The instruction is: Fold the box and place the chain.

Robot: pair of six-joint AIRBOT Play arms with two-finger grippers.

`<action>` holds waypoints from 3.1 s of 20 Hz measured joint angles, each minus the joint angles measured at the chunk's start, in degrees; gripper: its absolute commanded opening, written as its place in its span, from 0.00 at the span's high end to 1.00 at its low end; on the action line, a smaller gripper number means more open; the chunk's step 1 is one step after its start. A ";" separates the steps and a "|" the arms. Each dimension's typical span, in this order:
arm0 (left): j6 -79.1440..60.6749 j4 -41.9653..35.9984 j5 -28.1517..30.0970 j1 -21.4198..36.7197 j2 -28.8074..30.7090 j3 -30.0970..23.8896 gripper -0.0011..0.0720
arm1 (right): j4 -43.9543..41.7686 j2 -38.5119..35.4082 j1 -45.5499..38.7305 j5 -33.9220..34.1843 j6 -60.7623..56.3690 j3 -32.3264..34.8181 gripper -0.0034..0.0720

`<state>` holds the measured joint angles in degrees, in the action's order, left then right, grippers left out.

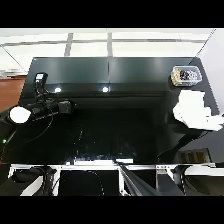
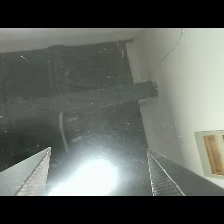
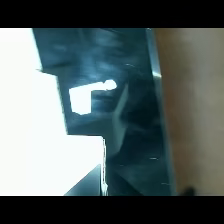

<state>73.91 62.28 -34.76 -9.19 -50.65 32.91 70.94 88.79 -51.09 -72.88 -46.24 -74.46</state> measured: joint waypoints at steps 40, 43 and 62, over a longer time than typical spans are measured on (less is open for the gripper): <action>-34.95 -31.93 -46.49 -6.78 -46.62 29.11 0.95 | -49.16 -38.91 61.37 37.59 3.04 54.34 0.01; -36.26 -30.40 -46.34 -6.69 -46.56 31.08 0.96 | -40.96 -38.91 60.67 34.62 2.97 49.59 0.02; -73.57 -25.05 -7.98 -22.08 -29.90 14.73 0.95 | -22.25 -37.13 61.79 20.87 34.56 43.28 0.02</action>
<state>0.34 37.23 -42.74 -31.27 -80.55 47.64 48.69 51.66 10.70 -52.01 -11.68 -31.18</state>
